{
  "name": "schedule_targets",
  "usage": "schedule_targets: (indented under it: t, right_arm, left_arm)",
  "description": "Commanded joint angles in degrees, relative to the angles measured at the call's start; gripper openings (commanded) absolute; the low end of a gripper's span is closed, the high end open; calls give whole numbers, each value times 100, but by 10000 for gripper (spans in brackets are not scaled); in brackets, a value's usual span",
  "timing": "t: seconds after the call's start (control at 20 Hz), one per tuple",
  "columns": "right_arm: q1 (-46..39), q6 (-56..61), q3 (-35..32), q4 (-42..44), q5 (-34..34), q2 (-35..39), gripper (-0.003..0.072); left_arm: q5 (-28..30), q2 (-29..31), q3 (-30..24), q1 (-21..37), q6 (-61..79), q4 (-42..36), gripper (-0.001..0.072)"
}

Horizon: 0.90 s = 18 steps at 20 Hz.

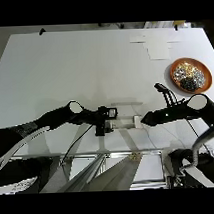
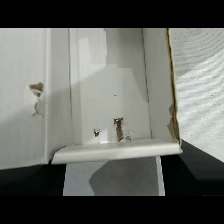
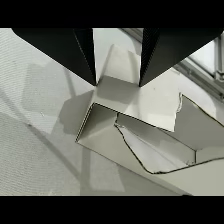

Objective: Fold the box and place the chain.

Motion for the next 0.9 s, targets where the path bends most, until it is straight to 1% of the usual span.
schedule_targets:
  t: [0.0, 0.15, 0.3, 0.4, 0.6, 0.7, 0.85]
  right_arm:
    - [107, 402, 0, -96, -216, 4, 315]
    - [782, 1268, 68, -651, -728, -2, 316]
    - [1613, 2704, 304, -1567, -1082, -24, 315]
    - [1976, 3359, 424, -1998, -1099, -87, 315]
    - [2413, 4500, 509, -2673, -1029, -382, 317]
    - [2660, 5040, 640, -3045, -940, -616, 351]
    - [3010, 5593, 935, -3377, -723, -979, 351]
  left_arm:
    - [0, 0, -2, 2, 2, -2, 210]
    - [0, 0, -2, 2, 2, 0, 210]
    - [2, 0, -2, 2, 2, 0, 210]
    - [0, 0, -2, 2, 2, 0, 210]
    - [0, 0, -2, 2, 2, 0, 210]
    - [2, 0, -2, 2, 2, 0, 210]
    - [2, 0, -2, 2, 2, 0, 210]
